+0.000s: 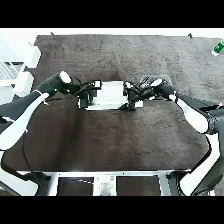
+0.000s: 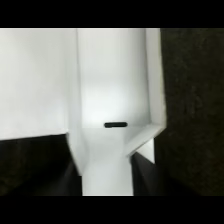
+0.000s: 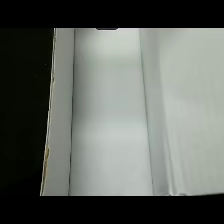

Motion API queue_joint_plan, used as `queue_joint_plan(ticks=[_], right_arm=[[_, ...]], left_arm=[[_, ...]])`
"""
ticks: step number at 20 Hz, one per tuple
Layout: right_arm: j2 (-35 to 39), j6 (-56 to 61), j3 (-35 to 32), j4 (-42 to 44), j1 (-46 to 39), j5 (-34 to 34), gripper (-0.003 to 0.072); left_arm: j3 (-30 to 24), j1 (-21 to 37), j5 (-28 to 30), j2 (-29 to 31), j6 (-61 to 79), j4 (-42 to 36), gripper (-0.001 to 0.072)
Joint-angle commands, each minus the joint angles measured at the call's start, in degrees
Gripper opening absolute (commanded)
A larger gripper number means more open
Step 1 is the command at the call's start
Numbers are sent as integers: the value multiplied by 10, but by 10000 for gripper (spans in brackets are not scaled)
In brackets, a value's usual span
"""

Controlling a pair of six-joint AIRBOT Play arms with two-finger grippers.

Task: Fold the box and place the chain.

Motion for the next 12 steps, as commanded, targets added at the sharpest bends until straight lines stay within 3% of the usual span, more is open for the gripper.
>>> queue_joint_plan(ticks=[1,12], right_arm=[[0,0,0,0,0,0,563],[0,0,0,0,0,0,563]], left_arm=[[0,0,-4,0,7,-4,357],[0,0,-17,-14,9,-27,356]])
